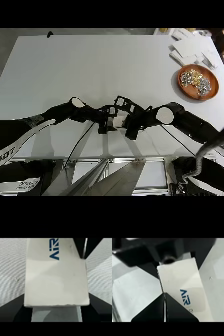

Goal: Fold the box and place the chain.

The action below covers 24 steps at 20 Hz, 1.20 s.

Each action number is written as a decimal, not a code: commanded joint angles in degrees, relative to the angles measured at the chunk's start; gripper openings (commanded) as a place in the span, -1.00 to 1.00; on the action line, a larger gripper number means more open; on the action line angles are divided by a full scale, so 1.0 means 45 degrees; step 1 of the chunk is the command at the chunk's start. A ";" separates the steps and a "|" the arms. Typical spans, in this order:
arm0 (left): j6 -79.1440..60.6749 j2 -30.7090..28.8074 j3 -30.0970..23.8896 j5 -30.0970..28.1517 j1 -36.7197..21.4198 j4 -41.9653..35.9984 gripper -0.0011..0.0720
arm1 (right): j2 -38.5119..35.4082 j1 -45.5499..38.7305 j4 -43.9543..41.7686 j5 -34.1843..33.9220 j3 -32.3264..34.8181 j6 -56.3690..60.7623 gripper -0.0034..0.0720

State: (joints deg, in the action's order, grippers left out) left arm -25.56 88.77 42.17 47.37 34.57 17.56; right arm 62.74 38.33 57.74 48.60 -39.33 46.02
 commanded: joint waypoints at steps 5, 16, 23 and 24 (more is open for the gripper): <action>0.0010 -0.0010 0.0010 -0.0005 -0.0015 0.0005 -0.58 | 0.0476 -0.0107 0.0019 0.0296 0.0486 0.0141 -0.86; 0.0010 -0.0010 0.0010 -0.0005 -0.0015 0.0000 -0.58 | -0.1972 -0.1195 -0.0126 0.0889 0.0486 0.0102 -0.86; 0.0010 -0.0010 0.0010 0.0000 -0.0015 0.0000 -0.58 | -0.1248 -0.2249 0.0160 0.1486 0.0996 0.0005 -0.86; 0.0010 -0.0010 0.0010 -0.0005 -0.0015 0.0000 -0.58 | -0.1117 -0.2249 0.0160 0.1467 0.1137 0.0005 -0.86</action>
State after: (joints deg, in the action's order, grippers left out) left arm -25.50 88.77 42.17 47.37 34.54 17.56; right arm 56.49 28.95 58.24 54.72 -35.48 46.26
